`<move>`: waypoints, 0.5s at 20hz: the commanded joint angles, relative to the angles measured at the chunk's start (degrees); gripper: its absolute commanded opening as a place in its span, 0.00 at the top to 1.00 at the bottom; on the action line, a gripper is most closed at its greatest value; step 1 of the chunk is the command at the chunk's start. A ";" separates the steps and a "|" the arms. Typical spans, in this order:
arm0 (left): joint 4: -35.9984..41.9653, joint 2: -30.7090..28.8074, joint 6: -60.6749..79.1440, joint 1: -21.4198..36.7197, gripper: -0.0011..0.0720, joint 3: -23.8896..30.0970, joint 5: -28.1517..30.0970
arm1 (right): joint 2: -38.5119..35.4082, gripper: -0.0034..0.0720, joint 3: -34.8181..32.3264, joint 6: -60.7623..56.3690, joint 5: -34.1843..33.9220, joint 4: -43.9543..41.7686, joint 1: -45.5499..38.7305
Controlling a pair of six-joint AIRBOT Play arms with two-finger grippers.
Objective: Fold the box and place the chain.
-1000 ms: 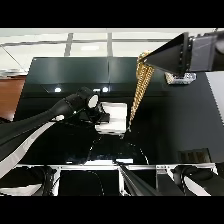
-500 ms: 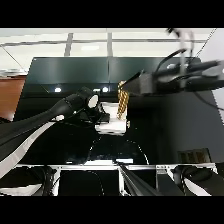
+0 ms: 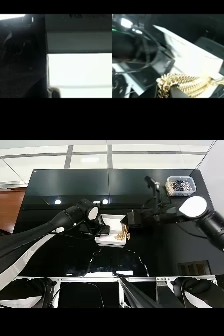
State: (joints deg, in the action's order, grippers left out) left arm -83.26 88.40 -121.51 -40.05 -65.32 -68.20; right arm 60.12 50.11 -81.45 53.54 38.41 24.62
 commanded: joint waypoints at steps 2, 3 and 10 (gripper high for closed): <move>-0.02 -0.02 0.02 0.04 0.95 -0.04 0.02 | 0.90 0.83 -4.31 -2.01 -7.96 0.87 3.02; 0.00 -0.02 0.02 0.04 0.95 -0.04 0.02 | 0.90 0.58 -4.28 -2.14 -7.87 0.87 3.04; 0.00 -0.02 0.02 0.04 0.95 -0.04 -0.02 | -3.61 0.54 -4.66 0.39 7.23 18.27 -4.17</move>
State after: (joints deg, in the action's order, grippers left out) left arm -83.26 88.40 -121.51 -40.07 -65.32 -68.23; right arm 58.48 46.02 -82.48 54.76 45.80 22.44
